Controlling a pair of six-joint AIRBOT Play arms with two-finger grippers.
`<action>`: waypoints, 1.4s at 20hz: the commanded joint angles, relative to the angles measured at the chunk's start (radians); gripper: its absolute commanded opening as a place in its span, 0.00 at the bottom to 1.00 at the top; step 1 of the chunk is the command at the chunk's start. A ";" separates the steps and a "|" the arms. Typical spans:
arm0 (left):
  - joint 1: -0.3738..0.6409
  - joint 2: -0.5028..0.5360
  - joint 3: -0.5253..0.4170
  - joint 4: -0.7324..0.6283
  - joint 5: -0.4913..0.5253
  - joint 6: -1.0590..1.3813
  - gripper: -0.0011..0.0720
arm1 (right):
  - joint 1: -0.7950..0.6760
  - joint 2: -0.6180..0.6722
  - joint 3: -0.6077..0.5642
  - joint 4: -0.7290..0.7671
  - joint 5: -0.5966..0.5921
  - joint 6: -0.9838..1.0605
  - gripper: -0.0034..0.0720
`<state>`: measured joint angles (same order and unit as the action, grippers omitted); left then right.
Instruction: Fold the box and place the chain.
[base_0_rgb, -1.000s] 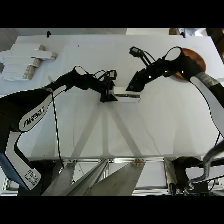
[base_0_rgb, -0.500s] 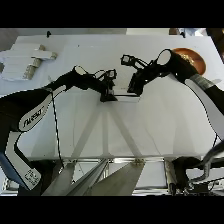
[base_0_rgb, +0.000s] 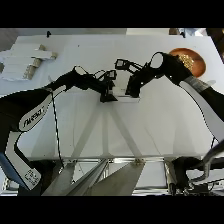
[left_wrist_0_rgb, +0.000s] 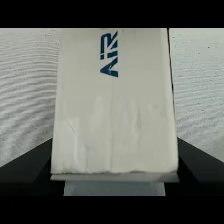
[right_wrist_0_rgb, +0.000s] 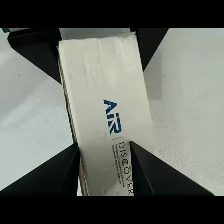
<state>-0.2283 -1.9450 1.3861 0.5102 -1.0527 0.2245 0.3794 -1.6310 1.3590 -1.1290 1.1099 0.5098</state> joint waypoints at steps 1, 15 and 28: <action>0.000 0.000 0.000 -0.001 0.002 0.000 0.53 | 0.014 0.000 0.000 -0.068 0.008 0.057 0.40; 0.000 0.000 0.000 -0.001 0.002 0.000 0.53 | 0.014 0.072 0.000 -0.067 -0.008 0.097 0.62; 0.000 0.000 0.000 -0.002 0.002 0.000 0.53 | -0.072 0.123 -0.017 0.322 -0.081 0.483 0.06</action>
<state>-0.2276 -1.9457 1.3865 0.5087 -1.0512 0.2241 0.3161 -1.4887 1.3521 -0.8780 1.0302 0.9150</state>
